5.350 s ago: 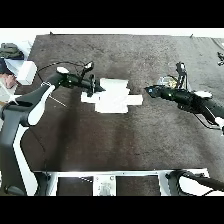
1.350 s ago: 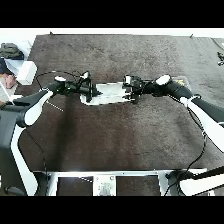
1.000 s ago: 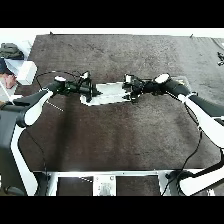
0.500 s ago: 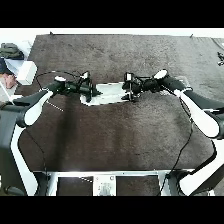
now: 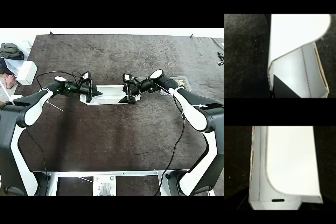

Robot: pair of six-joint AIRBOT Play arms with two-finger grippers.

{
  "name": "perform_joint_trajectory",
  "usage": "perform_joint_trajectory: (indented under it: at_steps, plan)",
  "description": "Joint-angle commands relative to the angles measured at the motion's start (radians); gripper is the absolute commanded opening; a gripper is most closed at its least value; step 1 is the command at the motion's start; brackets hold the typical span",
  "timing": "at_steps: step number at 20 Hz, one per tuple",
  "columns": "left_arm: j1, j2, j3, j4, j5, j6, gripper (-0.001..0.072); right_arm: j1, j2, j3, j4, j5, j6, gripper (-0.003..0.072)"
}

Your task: Fold the box and place the chain.

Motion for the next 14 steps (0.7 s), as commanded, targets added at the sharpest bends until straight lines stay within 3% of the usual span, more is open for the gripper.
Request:
perform_joint_trajectory:
  at_steps: [1, 14]
  plan:
    - [0.000, 0.000, 0.000, 0.000, 0.002, -0.001, 0.0011, 0.000, -0.023, 0.014, -0.001, 0.020, 0.015, 0.0579]
    - [0.000, 0.000, 0.000, 0.000, 0.002, -0.001, 0.0011, 0.000, -0.050, 0.030, 0.006, 0.035, 0.026, 0.0552]
